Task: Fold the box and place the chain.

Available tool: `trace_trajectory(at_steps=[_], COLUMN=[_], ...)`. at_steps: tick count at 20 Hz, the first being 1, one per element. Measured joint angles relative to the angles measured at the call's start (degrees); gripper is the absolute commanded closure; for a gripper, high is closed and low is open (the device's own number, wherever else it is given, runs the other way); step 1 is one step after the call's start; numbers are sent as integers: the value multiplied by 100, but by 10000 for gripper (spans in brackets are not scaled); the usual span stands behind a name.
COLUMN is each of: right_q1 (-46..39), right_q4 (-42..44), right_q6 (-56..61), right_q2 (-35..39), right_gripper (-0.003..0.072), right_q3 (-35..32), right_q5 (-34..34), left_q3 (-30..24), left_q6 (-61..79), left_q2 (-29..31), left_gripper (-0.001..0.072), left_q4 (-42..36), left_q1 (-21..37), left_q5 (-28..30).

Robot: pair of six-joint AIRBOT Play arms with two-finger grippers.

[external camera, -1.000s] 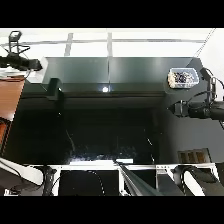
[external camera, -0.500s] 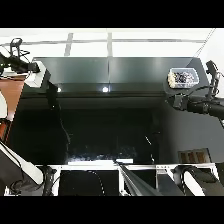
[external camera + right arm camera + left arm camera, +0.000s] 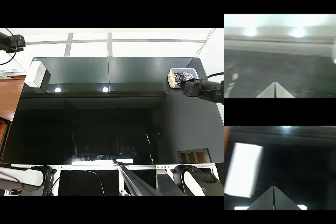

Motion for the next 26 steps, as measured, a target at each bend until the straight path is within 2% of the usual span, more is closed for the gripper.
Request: trace_trajectory(at_steps=[1,3,7,9,10,12,15,26], right_q1=[0,7,11,13,11,13,13,11], right_q4=[-232,-531,-990,-1119,-1165,-1220,-1266,-1300], right_q6=[0,-2,-7,-9,-9,-9,-11,-11], right_q2=[-4,-4,-4,-4,-4,-4,-4,-4], right_gripper=[673,672,671,671,671,671,671,672], right_q3=[0,-94,-463,-557,-588,-623,-647,-658], right_q5=[-50,-179,-603,-726,-776,-828,-870,-898], left_q3=[-490,-1893,-5261,-6419,-6793,-7272,-7600,-7799], left_q6=[4,48,-90,-133,-151,-175,-219,-251], left_q2=[452,1558,3816,4634,4927,5348,5641,5816], left_gripper=[682,682,682,681,679,678,679,679], left_q4=[-109,-256,-310,-201,-103,35,151,232], left_q1=[-166,-546,-1091,-1198,-1222,-1244,-1266,-1276], left_q5=[120,774,2527,3036,3187,3491,3858,4142])
